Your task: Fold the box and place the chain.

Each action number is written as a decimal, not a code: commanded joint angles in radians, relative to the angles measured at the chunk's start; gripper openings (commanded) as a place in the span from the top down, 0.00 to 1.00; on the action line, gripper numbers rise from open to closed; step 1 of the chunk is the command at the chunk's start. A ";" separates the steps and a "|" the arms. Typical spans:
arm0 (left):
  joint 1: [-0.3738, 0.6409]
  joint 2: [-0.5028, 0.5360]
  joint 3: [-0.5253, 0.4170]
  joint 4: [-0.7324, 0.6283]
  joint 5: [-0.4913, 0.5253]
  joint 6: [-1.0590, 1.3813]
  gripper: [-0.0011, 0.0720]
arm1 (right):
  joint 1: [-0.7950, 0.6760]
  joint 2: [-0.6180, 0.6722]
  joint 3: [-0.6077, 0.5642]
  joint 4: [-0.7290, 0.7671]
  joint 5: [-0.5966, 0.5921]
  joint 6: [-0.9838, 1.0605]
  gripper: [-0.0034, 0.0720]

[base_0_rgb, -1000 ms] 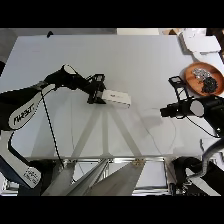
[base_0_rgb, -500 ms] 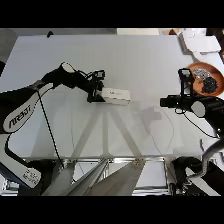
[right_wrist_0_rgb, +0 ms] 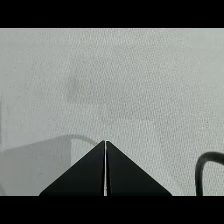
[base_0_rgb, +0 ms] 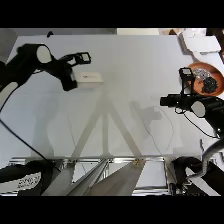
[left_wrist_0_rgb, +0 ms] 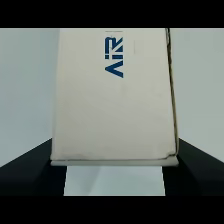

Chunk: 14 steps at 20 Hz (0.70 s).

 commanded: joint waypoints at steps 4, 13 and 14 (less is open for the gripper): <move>0.111 0.192 0.001 0.257 0.090 -0.541 0.98 | -0.001 0.001 0.000 0.000 -0.002 0.000 0.94; 0.330 0.198 -0.193 -0.027 0.645 -0.874 0.98 | -0.001 0.001 0.000 0.000 -0.002 0.000 0.94; 0.329 0.197 -0.255 -0.023 0.740 -0.875 0.98 | -0.001 0.001 0.000 0.000 -0.002 0.000 0.94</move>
